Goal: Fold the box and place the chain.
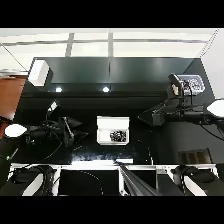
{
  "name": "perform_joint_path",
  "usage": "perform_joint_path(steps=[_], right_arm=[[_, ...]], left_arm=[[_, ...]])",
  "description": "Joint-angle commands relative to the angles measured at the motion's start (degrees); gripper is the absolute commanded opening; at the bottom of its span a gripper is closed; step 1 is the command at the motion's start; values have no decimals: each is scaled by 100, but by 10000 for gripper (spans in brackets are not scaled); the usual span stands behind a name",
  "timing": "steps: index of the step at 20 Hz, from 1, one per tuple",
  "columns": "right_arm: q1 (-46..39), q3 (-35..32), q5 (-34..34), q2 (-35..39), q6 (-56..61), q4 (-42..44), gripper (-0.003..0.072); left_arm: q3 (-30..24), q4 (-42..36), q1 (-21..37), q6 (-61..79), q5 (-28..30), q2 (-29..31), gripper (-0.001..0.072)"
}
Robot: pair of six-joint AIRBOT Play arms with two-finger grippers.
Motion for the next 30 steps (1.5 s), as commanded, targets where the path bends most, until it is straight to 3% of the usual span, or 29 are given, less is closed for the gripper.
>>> perform_joint_path(steps=[1,4,9,15,21,30], right_arm=[[-2,7,-85,4,2,2,640],[-2,7,-162,4,2,4,640],[-2,7,-356,4,0,7,640],[-2,7,-361,4,0,7,640],[-2,7,-356,4,-2,4,640],[-2,7,-365,4,-4,4,640]], left_arm=[[-11,444,-208,1121,525,-138,712],[225,1189,-787,1985,894,-654,706],[927,1311,-2065,2201,879,-2129,706],[988,833,-1506,2339,695,-2413,706],[1172,560,-1502,2542,138,-2612,706],[1174,369,-1526,2583,153,-2627,704]])
